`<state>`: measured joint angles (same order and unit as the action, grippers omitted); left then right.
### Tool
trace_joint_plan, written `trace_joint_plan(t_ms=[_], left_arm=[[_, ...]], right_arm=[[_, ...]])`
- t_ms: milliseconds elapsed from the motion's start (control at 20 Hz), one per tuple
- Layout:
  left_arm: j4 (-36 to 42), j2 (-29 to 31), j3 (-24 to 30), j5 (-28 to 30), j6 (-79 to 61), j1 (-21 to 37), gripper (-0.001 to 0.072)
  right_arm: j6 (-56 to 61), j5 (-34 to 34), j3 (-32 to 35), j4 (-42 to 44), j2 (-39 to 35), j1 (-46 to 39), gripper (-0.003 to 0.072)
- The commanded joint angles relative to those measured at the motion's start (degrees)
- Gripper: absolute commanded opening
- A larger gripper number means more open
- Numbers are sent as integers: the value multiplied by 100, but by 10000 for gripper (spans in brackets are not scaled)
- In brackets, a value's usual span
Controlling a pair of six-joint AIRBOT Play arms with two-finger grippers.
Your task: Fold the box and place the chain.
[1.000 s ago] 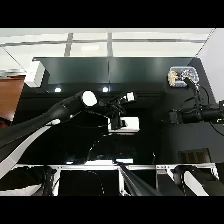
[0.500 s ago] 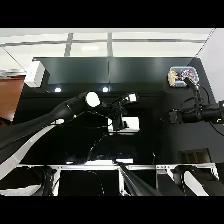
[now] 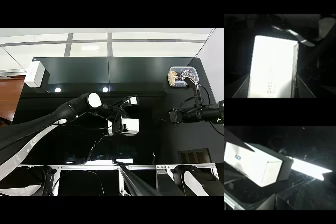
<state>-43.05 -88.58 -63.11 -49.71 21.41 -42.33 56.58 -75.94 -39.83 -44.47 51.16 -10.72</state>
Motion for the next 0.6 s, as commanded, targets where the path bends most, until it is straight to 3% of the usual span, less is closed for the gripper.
trace_joint_plan(t_ms=[0,300,550], left_arm=[[-7,-63,-2,-26,-22,-13,694],[-616,-157,0,129,-37,-286,695],[-643,-247,0,970,-42,-592,697]], right_arm=[[0,11,4,2,-4,0,9],[2,13,4,2,-4,0,9],[2,15,4,2,-4,0,10]])
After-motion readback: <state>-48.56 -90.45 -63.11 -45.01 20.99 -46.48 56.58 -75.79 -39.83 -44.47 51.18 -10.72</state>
